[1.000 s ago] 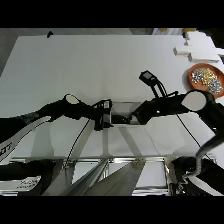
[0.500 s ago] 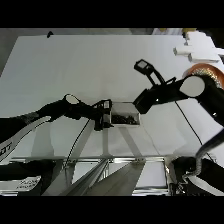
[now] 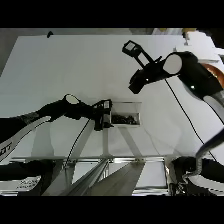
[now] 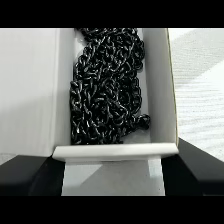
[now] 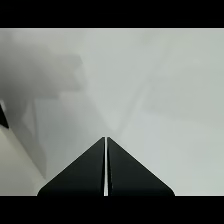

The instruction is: Fold the box and place the chain.

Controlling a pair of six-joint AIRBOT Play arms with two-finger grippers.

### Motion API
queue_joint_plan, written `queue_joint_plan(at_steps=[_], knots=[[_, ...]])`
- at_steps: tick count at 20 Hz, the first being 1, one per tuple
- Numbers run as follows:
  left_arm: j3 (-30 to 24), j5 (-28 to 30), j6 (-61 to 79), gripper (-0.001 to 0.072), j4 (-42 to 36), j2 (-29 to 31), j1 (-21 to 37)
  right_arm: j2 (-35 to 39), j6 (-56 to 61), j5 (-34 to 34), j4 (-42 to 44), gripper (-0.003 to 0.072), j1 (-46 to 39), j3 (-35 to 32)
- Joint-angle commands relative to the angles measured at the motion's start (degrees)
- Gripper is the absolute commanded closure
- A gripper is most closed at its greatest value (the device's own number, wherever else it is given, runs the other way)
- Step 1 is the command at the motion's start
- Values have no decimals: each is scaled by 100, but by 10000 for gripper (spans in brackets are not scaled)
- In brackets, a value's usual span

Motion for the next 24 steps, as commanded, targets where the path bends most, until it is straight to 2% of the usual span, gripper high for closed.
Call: queue_joint_plan(at_steps=[1, 7, 11, 14, 16, 18, 21, 24], knots=[[0, 2, 2, 506, 0, 0, 0, -485, -26, 315, -140, 677, -4, 72], [0, 0, 2, 506, 0, 0, 0, -529, -651, 741, -20, 676, 177, 46], [0, 0, 2, 506, 2, 0, 0, -315, -1915, 1193, 1279, 674, 282, -245], [0, 0, 2, 506, 2, 0, 0, 44, -2455, 1084, 1532, 664, 352, -804], [0, -2, 2, 506, 0, 0, 0, 317, -2645, 684, 1558, 570, 483, -1307], [0, 0, 2, 506, 0, 0, 0, 573, -2726, 345, 1558, 507, 660, -1652], [0, 0, 2, 506, 2, 0, 0, 861, -2741, 70, 1532, 507, 879, -1862], [0, 2, 2, 506, 2, 0, 0, 903, -2837, 101, 1510, 507, 935, -1917]])
